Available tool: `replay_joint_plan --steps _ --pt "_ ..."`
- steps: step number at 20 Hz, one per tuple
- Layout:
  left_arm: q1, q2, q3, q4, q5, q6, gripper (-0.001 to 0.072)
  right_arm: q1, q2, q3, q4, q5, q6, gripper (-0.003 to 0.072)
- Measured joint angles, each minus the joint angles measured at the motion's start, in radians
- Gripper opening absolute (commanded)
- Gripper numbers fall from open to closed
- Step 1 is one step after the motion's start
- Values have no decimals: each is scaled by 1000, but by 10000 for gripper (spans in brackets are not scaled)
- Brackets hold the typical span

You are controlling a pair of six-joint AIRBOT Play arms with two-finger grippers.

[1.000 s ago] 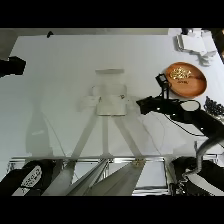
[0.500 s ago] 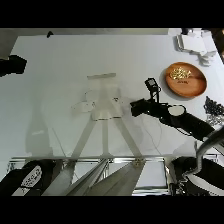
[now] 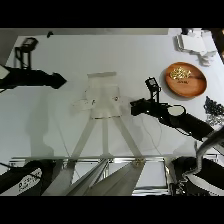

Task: Fold the box and place the chain.

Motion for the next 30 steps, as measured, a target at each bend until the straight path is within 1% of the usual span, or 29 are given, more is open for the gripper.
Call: replay_joint_plan --steps 1,2,5,7,11,14,17,18,20,21,22,23,24,28,29,30 --pt "-31 -43 7 -16 -10 16 675 0 0 0 0 0 0 9" --pt "-57 -85 17 -27 -21 28 717 0 0 0 1 0 0 9" --pt "-117 -216 71 -106 -81 79 716 0 0 0 0 24 0 9" --pt "-135 -279 101 -181 -110 131 714 0 0 0 -2 40 0 9" --pt "-149 -350 125 -303 -114 257 711 0 0 0 -4 57 0 9" --pt "-153 -382 131 -350 -79 333 707 0 0 0 -5 71 0 10" --pt "-158 -421 133 -388 -61 387 684 0 0 0 -5 80 0 10" --pt "-161 -436 134 -395 -64 402 641 0 0 0 -5 83 0 10" --pt "-169 -464 134 -416 -78 435 628 0 0 0 -5 85 0 11" --pt "-173 -477 134 -435 -87 455 529 0 0 0 -5 86 0 11" --pt "-176 -488 134 -455 -91 478 309 0 0 0 -5 87 0 12" --pt "-179 -496 134 -475 -95 500 72 0 0 0 -5 87 0 12" --pt "-180 -502 134 -495 -99 526 12 0 0 0 -5 86 0 12" --pt "-183 -513 134 -522 -96 579 12 0 0 0 -4 84 0 14" --pt "-183 -515 134 -528 -95 601 12 0 0 0 -4 86 0 34" --pt "-183 -515 134 -532 -97 625 12 0 0 0 -4 87 0 137"
